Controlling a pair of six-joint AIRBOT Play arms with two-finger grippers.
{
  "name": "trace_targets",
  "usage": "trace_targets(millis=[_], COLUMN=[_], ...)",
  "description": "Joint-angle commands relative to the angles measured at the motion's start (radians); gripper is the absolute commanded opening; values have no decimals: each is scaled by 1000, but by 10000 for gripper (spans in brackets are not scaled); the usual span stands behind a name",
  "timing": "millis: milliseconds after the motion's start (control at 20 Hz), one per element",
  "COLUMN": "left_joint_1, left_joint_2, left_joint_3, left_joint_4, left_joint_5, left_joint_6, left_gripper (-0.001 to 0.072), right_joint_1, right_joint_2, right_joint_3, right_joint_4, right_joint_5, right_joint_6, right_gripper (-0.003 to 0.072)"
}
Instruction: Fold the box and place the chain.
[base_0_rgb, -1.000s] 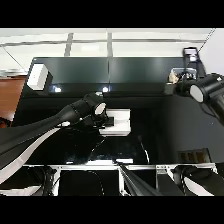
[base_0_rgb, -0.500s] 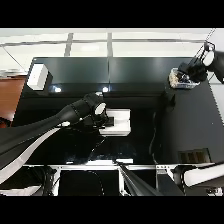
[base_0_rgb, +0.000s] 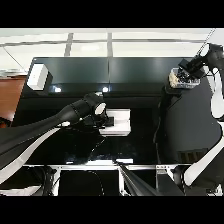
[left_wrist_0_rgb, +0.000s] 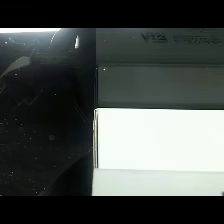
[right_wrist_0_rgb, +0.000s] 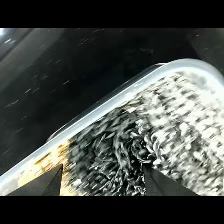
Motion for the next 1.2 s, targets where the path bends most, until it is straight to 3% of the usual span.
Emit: trace_targets(millis=[0, 50, 100, 350, 550, 1000, 1150], left_joint_1=[1, 1, 1, 1, 1, 1, 1], left_joint_2=[0, 0, 0, 0, 0, 0, 0], left_joint_3=[0, 0, 0, 0, 0, 0, 0], left_joint_4=[0, 0, 0, 0, 0, 0, 0], left_joint_5=[-1, -1, -1, 0, 3, 3, 3], left_joint_6=[0, 0, 0, 0, 0, 0, 0], left_gripper=[27, 27, 27, 27, 26, 26, 27], right_joint_1=[-6, -7, -6, -11, -3, 4, 4], right_joint_2=[-39, -37, -29, 108, 274, 712, 819], right_joint_3=[20, 20, 20, 20, 19, -7, -7], right_joint_4=[14, 43, 51, 39, 51, 344, 462], right_joint_5=[48, 46, 43, 53, 146, 124, 185], right_joint_6=[9, -46, -80, -270, -505, -584, -584], right_gripper=[422, 138, 20, 17, 17, 16, 16])
